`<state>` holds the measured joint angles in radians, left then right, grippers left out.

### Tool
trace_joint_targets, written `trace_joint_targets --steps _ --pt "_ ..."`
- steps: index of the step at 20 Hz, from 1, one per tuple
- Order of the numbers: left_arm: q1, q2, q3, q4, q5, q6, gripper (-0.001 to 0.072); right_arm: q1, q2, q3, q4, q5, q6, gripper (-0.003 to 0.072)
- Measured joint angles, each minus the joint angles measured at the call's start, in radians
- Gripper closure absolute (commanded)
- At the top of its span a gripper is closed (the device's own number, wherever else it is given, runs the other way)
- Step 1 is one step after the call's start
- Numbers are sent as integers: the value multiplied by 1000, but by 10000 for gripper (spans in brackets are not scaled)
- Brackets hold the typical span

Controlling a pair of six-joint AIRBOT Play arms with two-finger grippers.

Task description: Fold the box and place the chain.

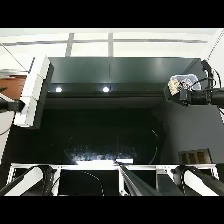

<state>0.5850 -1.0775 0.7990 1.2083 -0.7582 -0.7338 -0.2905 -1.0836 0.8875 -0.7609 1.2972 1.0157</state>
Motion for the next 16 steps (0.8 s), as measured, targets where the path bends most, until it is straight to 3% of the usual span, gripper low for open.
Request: trace_joint_targets --steps 1,2,4,5,9,13,16 --pt "-4 31 26 -8 -19 -4 2 0 0 3 0 3 1 648" --pt "-11 64 55 -27 -39 -11 65 0 0 9 0 8 2 648" --pt "-39 126 104 -95 -62 -42 619 1 10 28 2 14 2 649" --pt "-63 157 126 -143 -74 -64 683 4 24 37 1 18 2 649" --pt "-261 253 156 -228 -151 -174 686 72 165 25 -174 -5 70 649" --pt "-557 289 69 -95 -133 -407 685 134 291 -135 -377 -217 211 648" --pt "-672 299 -22 -4 -81 -550 683 150 322 -256 -454 -343 256 650"
